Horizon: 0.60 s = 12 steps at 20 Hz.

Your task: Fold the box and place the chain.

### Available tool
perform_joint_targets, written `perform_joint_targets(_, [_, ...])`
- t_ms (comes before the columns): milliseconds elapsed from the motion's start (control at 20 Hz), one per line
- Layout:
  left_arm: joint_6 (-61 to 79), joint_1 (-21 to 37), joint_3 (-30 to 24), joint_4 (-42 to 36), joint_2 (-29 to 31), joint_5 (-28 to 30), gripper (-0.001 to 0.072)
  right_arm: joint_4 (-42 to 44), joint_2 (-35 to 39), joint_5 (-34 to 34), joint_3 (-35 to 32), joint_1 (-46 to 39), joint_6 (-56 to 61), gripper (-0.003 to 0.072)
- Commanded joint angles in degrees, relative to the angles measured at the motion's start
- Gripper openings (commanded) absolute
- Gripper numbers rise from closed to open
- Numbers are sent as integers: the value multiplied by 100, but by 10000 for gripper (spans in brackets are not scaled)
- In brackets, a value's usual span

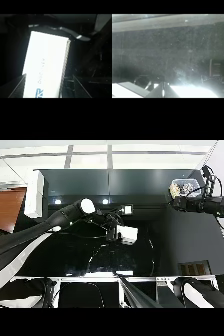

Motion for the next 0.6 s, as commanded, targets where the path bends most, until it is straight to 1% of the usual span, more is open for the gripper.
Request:
perform_joint_targets(0, [2,-83,131,184,-96,-170,705,-2,-2,15,2,-4,-4,17])
perform_joint_targets(300, [4,-105,190,350,-101,-173,705,0,-4,24,2,-4,-24,17])
perform_joint_targets(550, [-2,-107,476,348,-101,-297,705,0,-4,59,2,-4,-68,17])
